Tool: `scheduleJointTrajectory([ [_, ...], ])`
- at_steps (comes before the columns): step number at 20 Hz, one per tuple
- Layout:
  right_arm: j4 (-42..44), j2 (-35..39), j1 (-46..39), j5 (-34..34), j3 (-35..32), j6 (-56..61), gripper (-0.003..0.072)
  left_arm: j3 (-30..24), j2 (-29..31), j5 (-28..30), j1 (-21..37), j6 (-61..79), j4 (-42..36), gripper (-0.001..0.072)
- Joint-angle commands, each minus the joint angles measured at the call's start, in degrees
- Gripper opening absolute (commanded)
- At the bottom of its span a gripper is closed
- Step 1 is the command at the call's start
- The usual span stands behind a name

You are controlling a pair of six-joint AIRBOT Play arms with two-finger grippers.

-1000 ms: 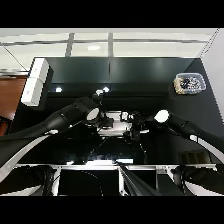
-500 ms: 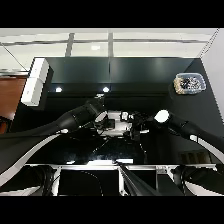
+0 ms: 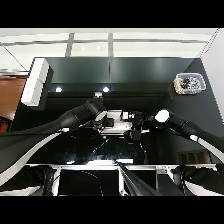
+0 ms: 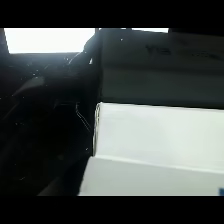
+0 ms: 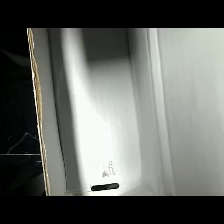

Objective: Fold the box and place the chain.

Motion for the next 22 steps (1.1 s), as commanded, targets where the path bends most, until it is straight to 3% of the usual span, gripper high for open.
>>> scheduleJointTrajectory([
  [1, 0.17, -0.04, 0.02, 0.09, -0.02, 0.02, 0.0133, 0.07, -0.09, 0.2, 0.17, -0.31, -0.37, 0.011],
  [3, 0.15, -0.04, 0.02, 0.09, -0.02, 0.02, 0.0133, 0.44, -0.09, -0.42, 0.17, -0.28, -0.35, 0.0371],
  [4, 0.17, -0.04, 0.02, 0.09, -0.02, 0.04, 0.0133, 0.48, -0.09, -0.46, 0.26, -0.31, -0.35, 0.0385],
  [17, 0.17, -0.04, 0.02, 0.09, -0.02, 0.04, 0.0133, 0.46, -0.15, 0.24, 2.89, 0.17, -1.73, 0.037],
  [19, 0.17, -0.04, 0.02, 0.09, -0.02, 0.02, 0.0133, 0.46, -0.15, 0.24, 2.89, 0.17, -1.7, 0.0334],
  [22, 0.17, -0.04, 0.02, 0.09, -0.02, 0.04, 0.0133, 0.46, -0.2, 0.26, 2.91, 0.17, -1.73, 0.0334],
])
